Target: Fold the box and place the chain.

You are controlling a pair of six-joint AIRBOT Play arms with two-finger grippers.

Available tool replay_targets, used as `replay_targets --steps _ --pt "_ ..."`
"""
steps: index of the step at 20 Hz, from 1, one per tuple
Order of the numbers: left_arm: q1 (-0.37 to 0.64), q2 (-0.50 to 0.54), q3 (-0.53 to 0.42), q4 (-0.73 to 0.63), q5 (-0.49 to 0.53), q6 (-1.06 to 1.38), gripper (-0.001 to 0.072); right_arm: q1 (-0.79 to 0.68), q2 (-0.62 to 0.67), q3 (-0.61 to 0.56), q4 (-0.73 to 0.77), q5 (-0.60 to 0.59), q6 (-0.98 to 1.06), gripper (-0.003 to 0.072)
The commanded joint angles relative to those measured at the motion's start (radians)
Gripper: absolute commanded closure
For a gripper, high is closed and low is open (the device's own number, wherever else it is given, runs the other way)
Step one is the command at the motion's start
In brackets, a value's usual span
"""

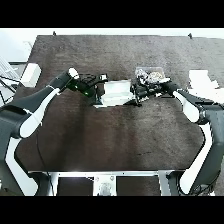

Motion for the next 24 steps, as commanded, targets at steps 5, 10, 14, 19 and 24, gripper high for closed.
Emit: replay_targets --steps 5,10,14,19,24 --pt "0.000 0.000 -0.011 -0.056 0.054 0.032 0.0174 0.001 0.000 0.000 0.000 0.000 0.000 0.0104" --pt "0.000 -0.002 -0.012 -0.052 0.051 0.033 0.0301 0.001 0.000 0.000 0.000 0.000 0.000 0.0104" --pt "0.000 -0.002 -0.012 -0.055 0.023 0.051 0.0352 0.001 0.000 0.000 0.000 0.000 0.000 0.0104" --pt "0.000 -0.017 -0.012 -0.112 -0.001 0.085 0.0353 0.001 0.000 0.000 0.000 0.000 0.000 0.0104" --pt "0.000 -0.017 -0.012 -0.114 0.009 0.089 0.0354 0.001 0.000 0.000 0.000 0.000 0.000 0.0103"
